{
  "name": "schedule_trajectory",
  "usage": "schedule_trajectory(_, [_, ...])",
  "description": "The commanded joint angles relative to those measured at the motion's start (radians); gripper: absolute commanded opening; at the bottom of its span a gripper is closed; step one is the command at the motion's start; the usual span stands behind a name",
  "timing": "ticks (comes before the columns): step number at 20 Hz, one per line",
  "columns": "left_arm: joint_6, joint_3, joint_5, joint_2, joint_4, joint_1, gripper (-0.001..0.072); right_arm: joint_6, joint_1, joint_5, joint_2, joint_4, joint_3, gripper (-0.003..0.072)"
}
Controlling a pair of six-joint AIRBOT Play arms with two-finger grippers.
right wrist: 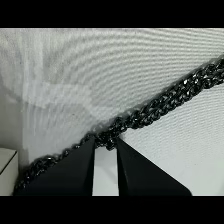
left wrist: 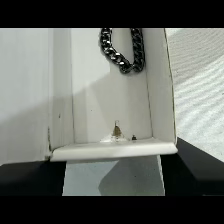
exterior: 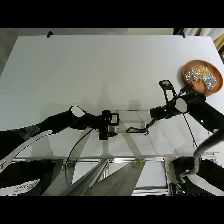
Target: Fold the box and place the chain.
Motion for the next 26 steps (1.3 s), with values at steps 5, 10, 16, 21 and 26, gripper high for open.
schedule_trajectory(5, [0.0, 0.0, 0.0, 0.001, 0.0, 0.0, 0.0255, 0.008, -0.001, 0.023, -0.05, 0.002, -0.001, 0.0183])
schedule_trajectory(10, [0.0, 0.0, 0.0, 0.001, 0.0, 0.0, 0.0255, 0.007, -0.001, -0.007, -0.105, 0.027, -0.001, 0.0149])
schedule_trajectory(16, [0.0, 0.0, 0.0, 0.001, 0.0, 0.0, 0.0255, -0.032, -0.001, 0.058, -0.064, 0.031, 0.0, 0.0017])
schedule_trajectory(21, [0.0, 0.0, 0.0, 0.001, 0.0, 0.0, 0.0255, -0.084, 0.044, 0.166, 0.149, 0.087, 0.0, 0.0017])
schedule_trajectory(26, [0.0, 0.0, 0.0, 0.001, 0.0, 0.0, 0.0255, -0.066, 0.223, 0.184, 0.38, 0.181, 0.0, 0.0018])
